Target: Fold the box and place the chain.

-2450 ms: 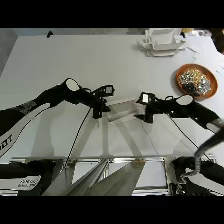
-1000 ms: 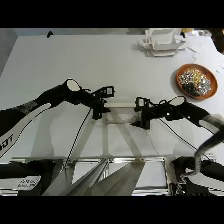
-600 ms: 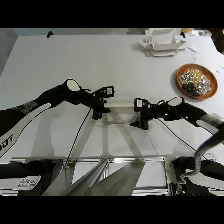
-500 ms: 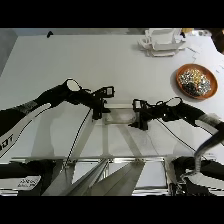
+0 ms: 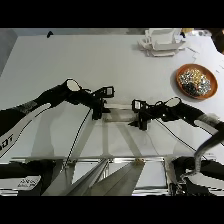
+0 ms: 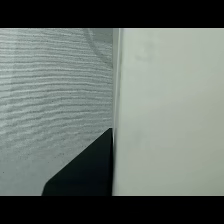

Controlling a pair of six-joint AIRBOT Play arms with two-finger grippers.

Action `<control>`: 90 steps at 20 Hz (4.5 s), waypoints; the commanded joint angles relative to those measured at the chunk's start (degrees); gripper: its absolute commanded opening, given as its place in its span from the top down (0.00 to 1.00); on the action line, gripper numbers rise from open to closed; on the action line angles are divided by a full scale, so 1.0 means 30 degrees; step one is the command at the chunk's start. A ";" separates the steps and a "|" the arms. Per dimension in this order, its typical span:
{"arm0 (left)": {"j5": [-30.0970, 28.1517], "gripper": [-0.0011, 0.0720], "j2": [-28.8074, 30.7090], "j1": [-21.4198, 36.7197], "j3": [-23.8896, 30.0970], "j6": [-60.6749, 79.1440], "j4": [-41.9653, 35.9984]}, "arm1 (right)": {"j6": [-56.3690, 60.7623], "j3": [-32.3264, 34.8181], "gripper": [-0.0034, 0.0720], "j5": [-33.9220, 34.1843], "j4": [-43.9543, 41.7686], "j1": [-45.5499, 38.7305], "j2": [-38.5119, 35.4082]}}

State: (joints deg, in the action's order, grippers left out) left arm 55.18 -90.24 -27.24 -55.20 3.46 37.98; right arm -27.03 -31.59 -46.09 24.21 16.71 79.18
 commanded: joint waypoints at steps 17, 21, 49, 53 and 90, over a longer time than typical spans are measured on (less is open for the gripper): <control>-0.0029 0.97 0.0015 0.0007 -0.0015 -0.0007 -0.0007 | 0.0000 0.0015 0.43 0.0022 0.1494 0.0022 0.0000; -0.0015 0.97 0.0015 0.0007 -0.0015 -0.0015 -0.0007 | 0.0000 0.0015 0.43 0.0022 0.1494 0.0022 0.0000; 0.4860 0.98 0.6951 0.0277 -0.0015 -0.8153 0.4925 | -0.0007 0.0015 0.43 0.0022 0.1494 0.0022 0.0000; 0.4335 0.98 0.6339 -0.1902 -0.0007 -0.7963 0.4925 | -0.0007 0.0015 0.43 0.0022 0.1494 0.0022 0.0000; 0.3111 0.68 0.6856 -0.2040 -0.0007 -0.7628 0.8961 | -0.0007 0.0015 0.43 0.0022 0.1494 0.0022 0.0000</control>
State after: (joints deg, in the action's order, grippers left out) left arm 61.25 -68.03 -33.43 -55.20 -24.51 64.31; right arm -27.07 -31.51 -46.02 28.75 16.75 79.18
